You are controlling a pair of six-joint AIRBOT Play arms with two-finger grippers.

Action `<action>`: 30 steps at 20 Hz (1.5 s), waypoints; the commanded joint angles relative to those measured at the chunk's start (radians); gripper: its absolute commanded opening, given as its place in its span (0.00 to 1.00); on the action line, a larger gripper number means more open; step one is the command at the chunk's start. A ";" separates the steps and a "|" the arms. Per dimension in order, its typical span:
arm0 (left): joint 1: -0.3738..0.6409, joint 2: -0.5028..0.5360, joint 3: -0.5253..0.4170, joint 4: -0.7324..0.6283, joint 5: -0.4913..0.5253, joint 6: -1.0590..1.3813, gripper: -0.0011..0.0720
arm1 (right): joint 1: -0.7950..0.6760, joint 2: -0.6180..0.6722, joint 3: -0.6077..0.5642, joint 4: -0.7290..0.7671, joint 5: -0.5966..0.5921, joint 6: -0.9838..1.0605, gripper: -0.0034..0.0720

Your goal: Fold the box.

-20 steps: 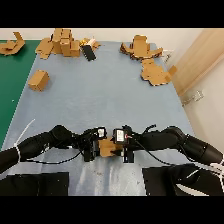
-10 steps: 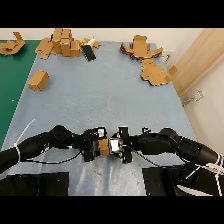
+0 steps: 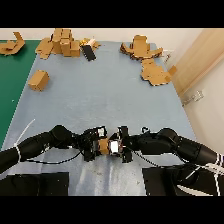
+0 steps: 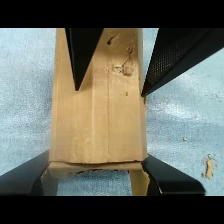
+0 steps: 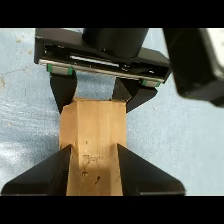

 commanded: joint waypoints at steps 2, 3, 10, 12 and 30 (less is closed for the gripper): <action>0.001 0.000 0.001 0.001 -0.002 0.002 0.62 | 0.003 0.000 0.001 -0.031 -0.013 0.000 0.61; 0.001 0.000 0.001 0.001 -0.002 0.002 0.62 | 0.003 0.000 0.001 -0.032 -0.015 0.000 0.61; 0.001 0.000 0.001 0.001 -0.002 0.002 0.62 | 0.003 0.000 0.001 -0.031 -0.019 0.001 0.47; 0.001 0.000 0.001 0.001 -0.002 0.002 0.62 | 0.003 0.000 0.001 -0.029 -0.019 0.001 0.47; 0.001 0.000 0.001 0.001 -0.002 0.002 0.62 | 0.023 0.001 0.076 -0.013 -0.073 0.009 0.39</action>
